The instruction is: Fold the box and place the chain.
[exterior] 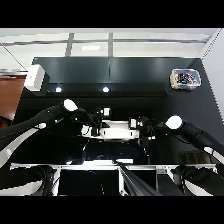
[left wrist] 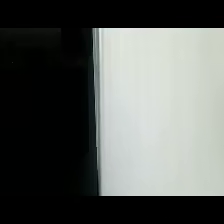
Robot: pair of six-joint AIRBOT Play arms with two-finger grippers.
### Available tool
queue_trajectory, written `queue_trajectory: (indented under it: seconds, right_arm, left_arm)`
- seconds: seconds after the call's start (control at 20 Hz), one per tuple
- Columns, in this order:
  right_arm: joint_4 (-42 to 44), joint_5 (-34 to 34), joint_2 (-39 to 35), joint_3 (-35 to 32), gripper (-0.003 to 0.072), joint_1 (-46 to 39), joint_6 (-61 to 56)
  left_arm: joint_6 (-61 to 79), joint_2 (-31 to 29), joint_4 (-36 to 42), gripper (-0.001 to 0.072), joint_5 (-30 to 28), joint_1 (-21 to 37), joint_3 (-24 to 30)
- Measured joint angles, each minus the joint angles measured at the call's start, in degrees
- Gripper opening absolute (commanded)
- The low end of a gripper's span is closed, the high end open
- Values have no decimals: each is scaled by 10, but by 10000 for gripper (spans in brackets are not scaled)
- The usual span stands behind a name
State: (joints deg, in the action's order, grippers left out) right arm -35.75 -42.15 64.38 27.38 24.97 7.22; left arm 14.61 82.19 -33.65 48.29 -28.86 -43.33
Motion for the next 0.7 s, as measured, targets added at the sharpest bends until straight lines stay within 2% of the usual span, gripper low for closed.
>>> queue_trajectory:
  seconds: [0.7]
  right_arm:
    - [2, 9, 19, 0, 667, 0, 11]
  left_arm:
    - [-1, 0, 1, 29, -1, 0, 0]
